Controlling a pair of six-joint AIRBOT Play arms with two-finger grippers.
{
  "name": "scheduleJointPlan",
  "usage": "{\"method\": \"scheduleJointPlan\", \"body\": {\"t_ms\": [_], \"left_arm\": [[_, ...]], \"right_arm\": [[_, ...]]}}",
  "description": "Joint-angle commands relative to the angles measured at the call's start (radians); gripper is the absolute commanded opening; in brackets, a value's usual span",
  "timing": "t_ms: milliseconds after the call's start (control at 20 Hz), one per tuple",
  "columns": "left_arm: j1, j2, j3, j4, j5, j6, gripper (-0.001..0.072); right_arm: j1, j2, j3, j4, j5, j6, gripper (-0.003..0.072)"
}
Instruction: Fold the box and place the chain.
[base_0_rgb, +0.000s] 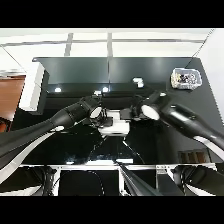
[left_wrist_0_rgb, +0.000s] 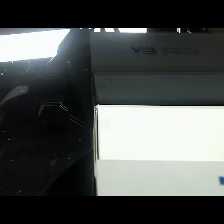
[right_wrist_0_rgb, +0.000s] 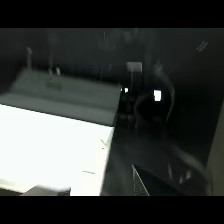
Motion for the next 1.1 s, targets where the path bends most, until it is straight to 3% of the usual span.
{"method": "scheduleJointPlan", "body": {"t_ms": [0, 200, 300, 550, 650, 700, 900, 1050], "left_arm": [[0.000, -0.001, 0.000, 0.000, 0.001, 0.000, 0.0026], [0.000, -0.001, 0.000, 0.000, -0.003, 0.000, 0.0026], [0.000, -0.001, 0.000, 0.000, -0.003, 0.000, 0.0026], [0.000, -0.001, 0.000, 0.000, -0.003, 0.000, 0.0026], [0.000, -0.001, 0.000, 0.000, -0.003, 0.000, 0.0026], [0.000, -0.001, 0.000, 0.000, -0.003, 0.000, 0.0026], [0.000, 0.000, 0.000, 0.000, -0.003, 0.000, 0.0026], [0.000, 0.000, 0.000, 0.000, -0.003, 0.000, 0.0026]], "right_arm": [[-0.045, 0.166, 0.001, -0.149, 0.055, -0.015, 0.0451], [-0.182, 0.240, 0.000, -0.375, 0.209, -0.076, 0.0451], [-0.281, 0.238, -0.023, -0.418, 0.180, -0.118, 0.0451], [-0.524, 0.234, -0.220, -0.413, -0.174, -0.087, 0.0453], [-0.592, 0.208, -0.278, -0.383, -0.292, -0.071, 0.0720], [-0.619, 0.180, -0.281, -0.355, -0.327, -0.071, 0.0720], [-0.709, 0.058, -0.225, -0.260, -0.539, -0.070, 0.0720], [-0.789, -0.093, -0.023, -0.193, -0.534, -0.071, 0.0720]]}}
